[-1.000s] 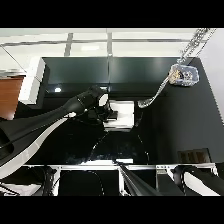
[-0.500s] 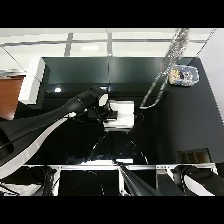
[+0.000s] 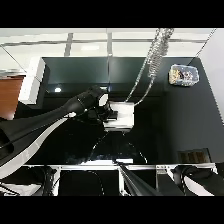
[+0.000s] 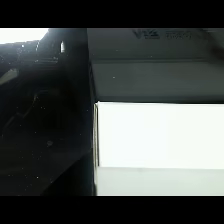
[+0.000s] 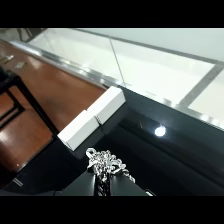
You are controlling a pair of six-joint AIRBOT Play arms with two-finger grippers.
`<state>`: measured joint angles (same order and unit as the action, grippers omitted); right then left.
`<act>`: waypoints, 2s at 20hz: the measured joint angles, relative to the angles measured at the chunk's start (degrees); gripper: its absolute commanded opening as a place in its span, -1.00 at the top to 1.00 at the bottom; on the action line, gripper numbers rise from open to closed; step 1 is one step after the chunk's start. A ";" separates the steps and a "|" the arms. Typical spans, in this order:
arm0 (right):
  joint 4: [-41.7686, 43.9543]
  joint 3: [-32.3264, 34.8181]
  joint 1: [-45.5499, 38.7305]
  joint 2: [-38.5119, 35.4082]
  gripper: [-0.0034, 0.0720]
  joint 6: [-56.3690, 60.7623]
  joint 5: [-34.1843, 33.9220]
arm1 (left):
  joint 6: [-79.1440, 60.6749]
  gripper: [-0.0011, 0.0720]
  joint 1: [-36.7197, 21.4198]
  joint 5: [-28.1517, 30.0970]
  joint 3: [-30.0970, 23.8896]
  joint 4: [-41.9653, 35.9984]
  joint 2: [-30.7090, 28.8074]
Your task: Fold the box and place the chain.
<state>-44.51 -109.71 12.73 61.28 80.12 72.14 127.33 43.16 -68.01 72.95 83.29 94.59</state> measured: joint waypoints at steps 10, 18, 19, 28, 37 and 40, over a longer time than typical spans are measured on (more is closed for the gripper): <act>0.63 0.00 0.09 -0.52 0.88 -0.63 0.07 | 0.00 0.91 0.00 0.02 0.00 0.04 0.00; 4.90 0.00 0.15 -0.83 0.88 -1.38 0.33 | 0.00 0.91 0.00 0.04 0.00 0.24 0.00; 5.62 0.00 0.15 -0.83 0.88 -1.70 0.11 | 0.00 0.91 0.00 0.02 0.00 0.24 0.00; 8.28 0.00 0.15 -0.42 0.88 -2.56 -1.01 | 0.00 0.91 0.00 0.04 0.00 0.22 0.00; 4.15 9.38 2.82 0.96 0.88 -1.84 4.11 | 0.00 0.91 0.00 0.02 0.00 0.20 0.00; 0.74 15.26 3.26 1.03 0.88 -0.96 6.99 | -0.02 0.91 0.00 0.02 0.00 0.17 0.00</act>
<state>-43.77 -94.45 15.99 62.30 79.15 79.13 127.31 43.16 -67.99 72.95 83.46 94.59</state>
